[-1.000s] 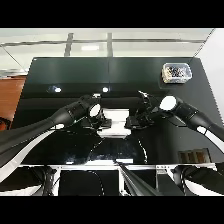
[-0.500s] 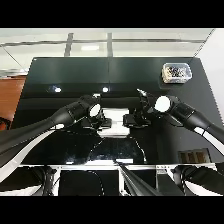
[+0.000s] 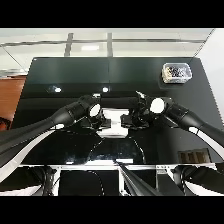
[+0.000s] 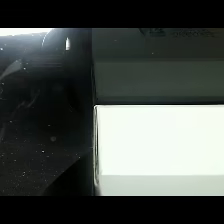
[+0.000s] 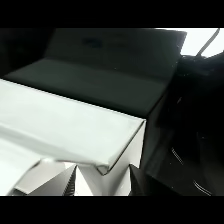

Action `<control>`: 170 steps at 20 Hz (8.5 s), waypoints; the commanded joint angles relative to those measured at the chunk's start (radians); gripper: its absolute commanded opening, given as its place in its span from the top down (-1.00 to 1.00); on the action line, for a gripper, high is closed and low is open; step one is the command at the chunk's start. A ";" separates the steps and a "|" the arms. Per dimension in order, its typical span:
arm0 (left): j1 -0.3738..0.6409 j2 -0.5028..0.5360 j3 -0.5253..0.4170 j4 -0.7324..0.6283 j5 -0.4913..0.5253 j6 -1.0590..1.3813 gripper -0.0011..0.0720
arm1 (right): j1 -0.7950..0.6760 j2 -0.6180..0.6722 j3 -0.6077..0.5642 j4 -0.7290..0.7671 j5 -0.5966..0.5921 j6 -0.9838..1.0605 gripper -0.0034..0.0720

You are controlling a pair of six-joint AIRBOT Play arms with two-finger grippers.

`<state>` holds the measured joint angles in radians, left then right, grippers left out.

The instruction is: Fold the box and place the chain.

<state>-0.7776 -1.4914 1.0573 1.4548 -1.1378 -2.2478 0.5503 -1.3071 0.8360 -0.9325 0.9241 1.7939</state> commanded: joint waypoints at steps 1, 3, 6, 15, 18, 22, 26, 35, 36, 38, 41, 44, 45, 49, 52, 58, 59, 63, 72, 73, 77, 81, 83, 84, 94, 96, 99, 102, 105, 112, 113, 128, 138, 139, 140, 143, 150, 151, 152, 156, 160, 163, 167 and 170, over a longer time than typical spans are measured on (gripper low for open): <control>-0.001 0.000 0.001 -0.001 0.003 -0.001 0.90 | 0.023 -0.026 0.001 -0.035 -0.016 0.053 -0.02; -0.001 0.000 0.001 -0.001 0.003 -0.001 0.90 | 0.024 -0.027 0.001 -0.076 -0.017 0.091 -0.01; -0.001 0.000 0.001 -0.001 0.003 -0.001 0.90 | 0.038 -0.031 0.004 -0.111 -0.015 0.122 -0.01; -0.001 0.000 0.001 -0.001 0.002 -0.001 0.90 | 0.187 -0.143 0.240 -0.464 0.213 0.429 -0.01; -0.001 0.000 0.001 -0.001 0.001 -0.001 0.90 | 0.198 -0.161 0.240 -0.472 0.214 0.453 0.33; -0.001 0.000 0.001 -0.001 0.000 -0.001 0.90 | 0.198 -0.183 0.240 -0.474 0.218 0.455 0.33; -0.001 0.000 0.001 -0.001 0.000 -0.001 0.90 | 0.199 -0.210 0.240 -0.475 0.227 0.454 0.46; -0.001 0.000 0.001 -0.001 0.000 -0.001 0.90 | 0.198 -0.210 0.241 -0.475 0.216 0.455 0.50; -0.001 0.000 0.001 -0.001 0.000 -0.001 0.90 | 0.198 -0.210 0.241 -0.475 0.216 0.455 0.57; -0.001 0.000 0.001 -0.001 0.000 -0.001 0.90 | 0.198 -0.210 0.241 -0.475 0.216 0.454 0.87; -0.001 0.000 0.001 -0.001 0.000 -0.001 0.90 | 0.198 -0.200 0.241 -0.478 0.217 0.453 0.39; -0.001 0.000 0.001 -0.001 0.000 -0.001 0.90 | 0.198 -0.136 0.261 -0.499 0.258 0.378 0.19; -0.001 0.000 0.001 -0.001 0.000 -0.001 0.90 | 0.197 -0.097 0.267 -0.522 0.283 0.360 0.19; -0.001 0.000 0.001 -0.001 0.000 -0.001 0.90 | 0.171 0.119 0.298 -0.586 0.374 0.268 0.19; -0.001 0.000 0.001 -0.001 0.000 -0.001 0.90 | 0.066 0.228 0.299 -0.806 0.369 0.266 0.19; -0.001 0.000 0.001 -0.001 0.002 -0.001 0.90 | -0.370 0.086 0.248 -0.958 -0.054 0.265 -0.95; -0.001 0.000 0.001 -0.001 0.003 -0.001 0.90 | -0.443 0.019 0.267 -0.859 -0.123 0.247 -0.93; -0.001 0.000 0.001 -0.002 0.000 -0.001 0.90 | -0.626 -0.323 0.629 -0.505 -0.079 0.272 -0.93; 0.000 0.000 0.001 -0.001 -0.019 -0.001 0.90 | -0.710 -0.730 1.129 -0.246 0.157 0.544 -0.67; 0.000 0.000 0.001 -0.001 -0.019 -0.001 0.90 | -0.711 -0.731 1.129 -0.252 0.160 0.546 -0.67; 0.000 0.000 0.001 -0.001 -0.019 -0.001 0.90 | -0.718 -0.731 1.129 -0.255 0.187 0.548 -0.67; 0.000 0.000 0.001 -0.001 -0.019 -0.001 0.90 | -0.715 -0.751 1.129 -0.253 0.182 0.548 -0.65; 0.000 0.000 0.001 -0.001 -0.019 -0.001 0.90 | -0.712 -0.767 1.129 -0.242 0.164 0.547 -0.65; 0.000 0.000 0.001 -0.001 -0.018 -0.001 0.90 | -0.711 -0.774 1.129 -0.238 0.160 0.546 -0.37; 0.000 0.000 0.001 -0.001 -0.018 -0.001 0.90 | -0.743 -0.684 1.192 -0.220 0.230 0.238 0.87; 0.000 0.000 0.001 -0.001 -0.015 -0.001 0.90 | -0.757 -0.625 1.192 -0.219 0.249 0.183 0.87; -0.001 0.000 0.001 -0.001 -0.016 -0.001 0.90 | -0.778 -0.546 1.193 -0.204 0.267 0.139 0.87; 0.000 0.000 0.001 -0.001 -0.016 -0.001 0.90 | -0.794 -0.463 1.193 -0.126 0.264 0.041 0.87; 0.000 0.000 0.001 -0.001 -0.016 -0.001 0.90 | -0.793 -0.343 1.193 -0.116 0.281 -0.047 0.87; 0.000 0.000 0.001 -0.001 -0.016 -0.001 0.90 | -0.791 -0.054 1.193 -0.086 0.343 -0.185 0.87; 0.000 0.000 0.001 -0.001 -0.016 -0.001 0.90 | -0.791 -0.018 1.193 -0.056 0.378 -0.206 0.87; -0.001 0.000 0.001 -0.001 -0.018 -0.001 0.90 | -0.354 0.426 0.630 0.128 0.588 -0.250 0.87; -0.001 0.000 0.001 -0.001 -0.023 -0.001 0.90 | -0.104 0.362 0.432 0.135 0.322 -0.230 0.87; -0.001 0.000 0.001 -0.001 -0.023 -0.001 0.90 | -0.095 0.350 0.408 0.134 0.322 -0.230 0.87; -0.001 0.000 0.001 -0.001 -0.023 -0.001 0.90 | -0.086 0.340 0.376 0.134 0.319 -0.230 0.87; -0.001 0.000 0.001 -0.001 -0.022 -0.001 0.90 | -0.063 0.316 0.265 0.111 0.273 -0.229 0.87; -0.001 0.000 0.001 -0.001 -0.022 -0.001 0.90 | -0.014 0.244 0.095 0.111 0.103 -0.227 0.87; -0.001 0.000 0.001 -0.001 -0.022 -0.001 0.90 | 0.002 0.230 0.095 0.111 0.084 -0.227 0.87; -0.001 0.000 0.001 -0.001 -0.021 -0.001 0.90 | 0.013 0.220 0.095 0.111 0.064 -0.227 0.82; -0.001 0.000 0.001 -0.001 -0.014 -0.002 0.90 | -0.046 0.232 0.102 0.085 0.132 -0.227 0.16; 0.000 -0.002 -0.001 -0.001 -0.015 -0.002 0.90 | -0.248 0.328 0.103 -0.057 0.320 -0.227 0.16; 0.000 -0.004 0.000 -0.026 0.001 -0.061 0.90 | -0.325 0.380 0.103 -0.074 0.368 -0.228 0.16; -0.008 -0.002 0.036 -0.029 0.000 -0.138 -0.43 | -0.311 0.384 0.102 -0.074 0.373 -0.227 0.16; -0.008 0.053 0.080 0.037 -0.042 -0.038 -0.78 | -0.311 0.384 0.102 -0.075 0.374 -0.227 0.16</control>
<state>-0.7845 -1.4734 1.1057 1.4418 -1.1446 -2.3371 0.2443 -0.9287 0.9382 -1.0000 1.2842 1.5661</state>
